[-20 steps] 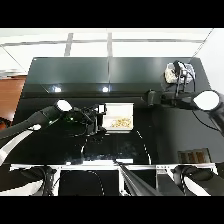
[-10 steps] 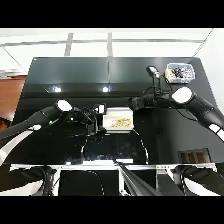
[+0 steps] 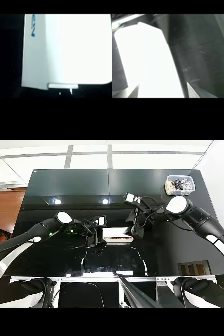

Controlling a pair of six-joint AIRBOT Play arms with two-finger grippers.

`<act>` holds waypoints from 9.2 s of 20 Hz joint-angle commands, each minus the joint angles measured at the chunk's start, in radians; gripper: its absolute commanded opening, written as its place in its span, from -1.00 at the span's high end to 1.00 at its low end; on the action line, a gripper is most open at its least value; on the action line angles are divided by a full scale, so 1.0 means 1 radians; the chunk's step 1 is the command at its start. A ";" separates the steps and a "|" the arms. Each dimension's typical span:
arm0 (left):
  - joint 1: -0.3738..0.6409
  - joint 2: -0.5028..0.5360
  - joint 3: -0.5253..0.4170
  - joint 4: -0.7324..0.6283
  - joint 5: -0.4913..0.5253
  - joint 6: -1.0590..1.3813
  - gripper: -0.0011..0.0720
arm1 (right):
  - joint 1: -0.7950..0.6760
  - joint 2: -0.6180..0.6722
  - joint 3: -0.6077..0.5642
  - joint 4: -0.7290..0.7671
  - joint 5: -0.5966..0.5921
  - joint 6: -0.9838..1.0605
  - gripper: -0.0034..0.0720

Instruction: Fold the box and place the chain.

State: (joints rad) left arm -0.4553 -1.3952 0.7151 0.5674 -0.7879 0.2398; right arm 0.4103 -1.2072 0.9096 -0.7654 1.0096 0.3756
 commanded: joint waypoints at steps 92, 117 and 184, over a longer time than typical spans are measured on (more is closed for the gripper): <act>-0.002 -0.001 0.001 0.001 0.001 0.000 -0.23 | -0.005 0.021 -0.006 0.041 0.070 0.539 0.87; -0.001 0.008 0.008 0.001 -0.011 -0.068 -0.23 | -0.229 0.080 -0.017 0.204 0.184 0.649 0.87; 0.738 -0.490 1.150 1.010 -0.229 -1.433 0.19 | -0.578 0.321 -0.018 0.007 0.240 0.747 0.87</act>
State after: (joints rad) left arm 0.2211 -1.7580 1.7195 1.5772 -0.9234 -1.1736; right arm -0.1673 -0.8871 0.8909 -0.7818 1.2606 1.1213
